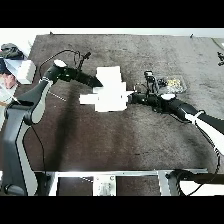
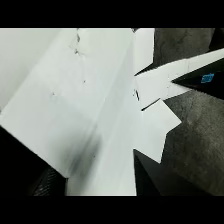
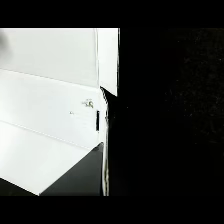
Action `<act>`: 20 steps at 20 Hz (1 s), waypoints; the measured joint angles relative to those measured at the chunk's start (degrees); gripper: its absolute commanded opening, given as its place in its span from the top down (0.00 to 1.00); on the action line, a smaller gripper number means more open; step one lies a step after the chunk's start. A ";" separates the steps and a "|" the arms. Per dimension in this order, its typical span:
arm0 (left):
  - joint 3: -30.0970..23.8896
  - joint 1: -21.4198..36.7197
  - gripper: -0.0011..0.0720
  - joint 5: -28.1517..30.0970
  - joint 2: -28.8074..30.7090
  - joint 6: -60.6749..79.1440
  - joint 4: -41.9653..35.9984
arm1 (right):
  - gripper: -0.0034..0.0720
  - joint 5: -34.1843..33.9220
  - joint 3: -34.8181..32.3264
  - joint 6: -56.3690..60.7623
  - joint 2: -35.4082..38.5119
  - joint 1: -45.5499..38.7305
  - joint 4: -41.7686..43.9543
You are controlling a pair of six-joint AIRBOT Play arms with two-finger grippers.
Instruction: Fold the box and place the chain.
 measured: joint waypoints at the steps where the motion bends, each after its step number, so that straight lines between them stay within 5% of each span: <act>1: 0.07 0.02 0.31 -0.39 -0.13 0.17 -0.26 | 0.98 0.02 0.00 0.00 0.00 0.00 0.00; 3: 0.09 -0.04 0.43 -0.81 -0.52 0.31 -0.15 | 0.98 0.07 0.00 0.00 0.00 0.00 0.00; 8: 0.11 -0.07 0.43 -1.44 -0.96 0.63 -0.26 | 0.98 0.17 0.00 0.00 0.00 0.00 0.00; 12: 0.11 -0.09 0.68 -2.51 -1.20 1.38 -1.22 | 0.98 0.20 0.00 0.00 0.00 0.00 0.00; 15: 0.11 -0.09 0.96 -2.97 -1.38 1.81 -2.36 | 0.98 0.22 0.00 0.00 0.00 0.00 0.00; 16: 0.11 -0.09 0.97 -3.45 -1.42 1.99 -2.75 | 0.98 0.22 0.00 0.00 0.00 0.00 0.00; 17: 0.11 -0.11 0.97 -3.78 -1.42 2.25 -2.86 | 0.84 0.20 -0.02 0.00 0.00 0.00 -0.02; 18: 0.13 -0.15 0.97 -3.78 -1.42 2.78 -2.93 | 0.54 0.24 -0.02 0.02 0.04 -0.04 0.00; 20: 0.11 -0.15 0.97 -3.78 -1.51 4.59 -2.80 | 0.61 1.44 -0.02 -0.02 0.87 -0.68 -0.44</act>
